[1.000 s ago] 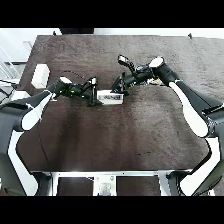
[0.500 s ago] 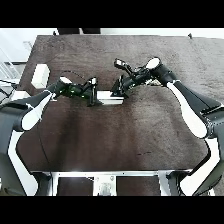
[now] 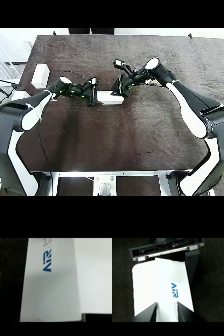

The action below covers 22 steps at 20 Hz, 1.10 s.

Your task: Fold the box and place the chain.

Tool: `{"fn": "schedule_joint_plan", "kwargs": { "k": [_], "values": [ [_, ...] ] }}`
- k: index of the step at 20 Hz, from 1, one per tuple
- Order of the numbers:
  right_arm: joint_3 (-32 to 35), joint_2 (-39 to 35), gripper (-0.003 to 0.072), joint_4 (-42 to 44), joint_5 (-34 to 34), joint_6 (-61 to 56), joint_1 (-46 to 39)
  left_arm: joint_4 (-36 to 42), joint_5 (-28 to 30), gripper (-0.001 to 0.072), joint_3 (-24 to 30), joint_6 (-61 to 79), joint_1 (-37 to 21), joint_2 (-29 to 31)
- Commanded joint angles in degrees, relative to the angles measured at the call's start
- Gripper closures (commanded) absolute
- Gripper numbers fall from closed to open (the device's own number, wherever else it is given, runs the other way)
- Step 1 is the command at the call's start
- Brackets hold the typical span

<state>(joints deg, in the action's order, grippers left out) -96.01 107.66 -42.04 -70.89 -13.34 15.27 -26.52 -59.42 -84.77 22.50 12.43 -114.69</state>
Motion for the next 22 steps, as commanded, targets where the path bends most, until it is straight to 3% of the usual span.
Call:
{"fn": "schedule_joint_plan", "kwargs": {
  "k": [1, 3, 8, 14, 22],
  "values": [
    [0.00, 0.04, 0.0360, -0.26, 0.35, 0.07, 0.04, 0.00, 0.00, 0.0308, -0.02, 0.02, 0.02, 0.00],
    [-0.04, -0.22, 0.0308, 0.00, -1.62, 0.46, 0.02, -0.02, 0.00, 0.0308, 0.00, 0.02, 0.02, 0.00],
    [0.00, -1.75, 0.0309, 0.02, -6.78, 0.46, -0.39, -0.02, 0.02, 0.0308, -0.02, 0.02, 0.02, 0.00],
    [5.20, -1.73, 0.0309, 1.68, 1.68, 4.66, -0.46, -0.02, 0.02, 0.0308, -0.02, 0.02, 0.02, 0.00],
    [7.23, -1.70, 0.0311, 4.76, 3.96, 9.27, -0.22, -0.02, 0.00, 0.0308, 0.00, 0.02, 0.02, 0.00]
  ]
}}
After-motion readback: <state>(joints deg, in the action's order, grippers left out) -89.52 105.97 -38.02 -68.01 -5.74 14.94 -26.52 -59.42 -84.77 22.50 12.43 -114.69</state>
